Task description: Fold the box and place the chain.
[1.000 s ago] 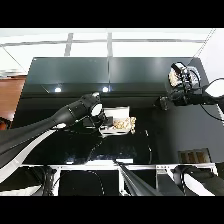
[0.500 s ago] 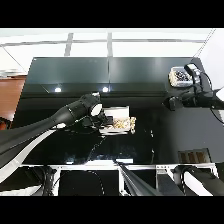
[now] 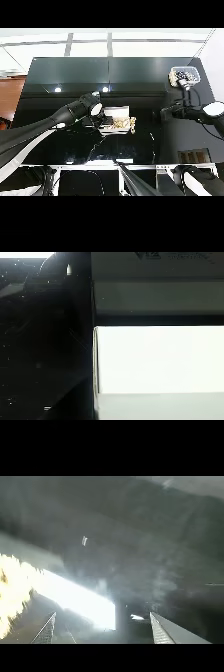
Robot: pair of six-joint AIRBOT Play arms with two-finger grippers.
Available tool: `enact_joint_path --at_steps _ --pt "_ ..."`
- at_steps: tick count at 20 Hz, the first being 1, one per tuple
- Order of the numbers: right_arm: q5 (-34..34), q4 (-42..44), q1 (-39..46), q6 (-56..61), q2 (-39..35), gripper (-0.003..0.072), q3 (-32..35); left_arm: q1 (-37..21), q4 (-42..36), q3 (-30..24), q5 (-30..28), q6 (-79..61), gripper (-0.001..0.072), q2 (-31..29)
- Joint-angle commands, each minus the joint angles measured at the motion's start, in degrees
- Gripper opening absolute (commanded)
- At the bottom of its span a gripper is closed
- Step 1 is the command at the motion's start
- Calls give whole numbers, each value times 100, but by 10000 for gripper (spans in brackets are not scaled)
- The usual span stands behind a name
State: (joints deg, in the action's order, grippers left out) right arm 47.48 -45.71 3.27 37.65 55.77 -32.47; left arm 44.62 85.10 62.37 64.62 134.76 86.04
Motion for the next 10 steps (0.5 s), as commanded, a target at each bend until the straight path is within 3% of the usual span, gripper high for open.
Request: enact_joint_path --at_steps 1,3,5,10 --pt "-105 -483 -813 -1624 28 690 68 -7 48 2 -9 4 33 -2" --pt "-151 -229 -1384 -2629 160 690 70 -7 81 2 -9 4 33 -2" --pt "-341 -229 -1843 -2859 380 690 70 -7 101 2 -4 4 33 -2" --pt "-782 435 -2315 -3941 841 690 68 -7 101 2 0 4 32 -2"
